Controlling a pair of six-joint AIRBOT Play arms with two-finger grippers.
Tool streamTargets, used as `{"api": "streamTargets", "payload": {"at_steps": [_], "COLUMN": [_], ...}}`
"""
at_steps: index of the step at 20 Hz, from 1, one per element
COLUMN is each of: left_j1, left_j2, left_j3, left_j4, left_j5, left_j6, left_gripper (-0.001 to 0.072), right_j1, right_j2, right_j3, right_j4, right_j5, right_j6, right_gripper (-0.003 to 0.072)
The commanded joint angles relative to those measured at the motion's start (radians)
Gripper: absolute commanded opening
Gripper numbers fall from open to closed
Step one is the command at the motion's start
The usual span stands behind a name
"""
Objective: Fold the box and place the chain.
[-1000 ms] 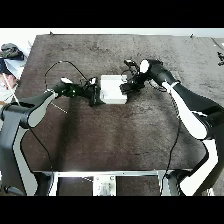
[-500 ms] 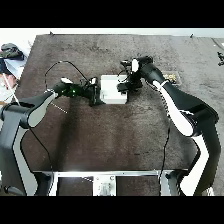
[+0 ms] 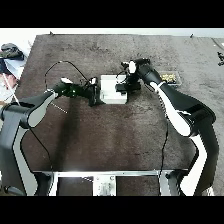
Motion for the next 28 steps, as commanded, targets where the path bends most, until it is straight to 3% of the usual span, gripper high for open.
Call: {"api": "streamTargets", "payload": {"at_steps": [1,7,9,11,12,13,18,19,21,27,28], "left_j1": [0.001,0.001,0.001,0.001,0.001,0.001,0.001,0.001,0.001,0.001,0.001], "left_j2": [0.000,0.000,0.000,0.000,0.000,0.000,0.000,0.000,0.000,0.000,0.000], "left_j3": [0.000,0.000,0.000,0.000,0.000,0.000,0.000,0.000,0.000,0.000,0.000], "left_j4": [0.000,0.000,0.000,0.000,0.000,0.000,0.000,0.000,0.000,0.000,0.000], "left_j5": [0.000,0.000,0.000,0.000,0.000,0.000,0.000,0.000,0.000,0.000,0.000], "left_j6": [0.000,0.000,0.001,0.000,0.000,0.001,0.001,0.000,0.000,0.000,0.000], "left_gripper": [0.0206,0.0206,0.0206,0.0206,0.0206,0.0206,0.0206,0.0205,0.0206,0.0206,0.0206], "right_j1": [0.000,0.000,0.000,0.000,0.000,0.000,0.000,0.000,0.000,0.000,0.000], "right_j2": [-0.005,-0.033,-0.034,-0.034,-0.034,-0.034,-0.034,-0.034,-0.033,-0.023,-0.021], "right_j3": [-0.005,-0.005,-0.005,-0.005,-0.005,-0.005,-0.005,-0.005,-0.005,-0.005,-0.005], "right_j4": [-0.004,-0.003,-0.004,-0.004,-0.004,-0.004,-0.020,-0.019,-0.019,-0.015,-0.015], "right_j5": [-0.008,-0.021,-0.023,-0.025,-0.025,-0.024,-0.024,-0.025,-0.024,-0.020,-0.019], "right_j6": [0.047,0.070,0.072,0.079,0.080,0.080,0.087,0.087,0.085,0.071,0.071], "right_gripper": [0.0313,0.0311,0.0208,0.0203,0.0123,0.0096,0.0091,0.0134,0.0303,0.0306,0.0395]}}
